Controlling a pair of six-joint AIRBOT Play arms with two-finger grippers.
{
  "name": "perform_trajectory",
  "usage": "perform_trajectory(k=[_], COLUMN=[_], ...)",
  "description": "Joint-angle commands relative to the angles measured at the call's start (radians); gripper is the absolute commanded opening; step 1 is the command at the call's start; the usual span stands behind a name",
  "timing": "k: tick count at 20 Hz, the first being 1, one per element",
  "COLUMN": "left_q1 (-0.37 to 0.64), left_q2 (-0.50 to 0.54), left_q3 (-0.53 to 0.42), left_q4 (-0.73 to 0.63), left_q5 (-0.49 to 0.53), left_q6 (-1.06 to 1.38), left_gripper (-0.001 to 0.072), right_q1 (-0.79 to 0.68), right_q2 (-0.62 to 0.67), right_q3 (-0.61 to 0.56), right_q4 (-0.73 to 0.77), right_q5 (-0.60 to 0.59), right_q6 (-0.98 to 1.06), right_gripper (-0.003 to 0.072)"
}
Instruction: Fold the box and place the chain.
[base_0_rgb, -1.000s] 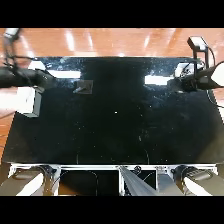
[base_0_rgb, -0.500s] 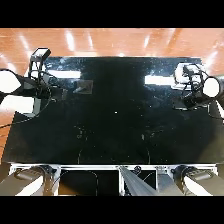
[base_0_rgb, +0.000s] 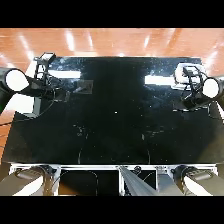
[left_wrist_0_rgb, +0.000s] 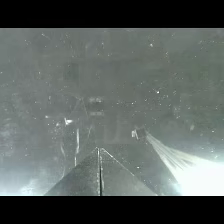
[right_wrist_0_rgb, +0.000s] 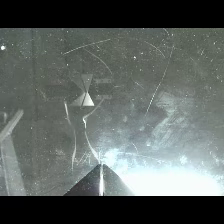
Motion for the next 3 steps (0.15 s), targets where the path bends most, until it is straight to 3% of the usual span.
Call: perform_trajectory(k=[1,3], left_q1=[-0.001,-0.001], left_q2=[-0.044,-0.077], left_q3=[0.0,0.0], left_q4=[0.0,0.0], left_q5=[-0.002,-0.002], left_q6=[-0.002,-0.002], left_gripper=[0.0021,0.0021], right_q1=[0.0,0.0], right_q2=[0.0,0.0], right_q3=[0.0,0.0], right_q4=[0.0,0.0], right_q5=[0.002,0.002], right_q6=[0.0,0.0], right_gripper=[0.0039,0.0039])
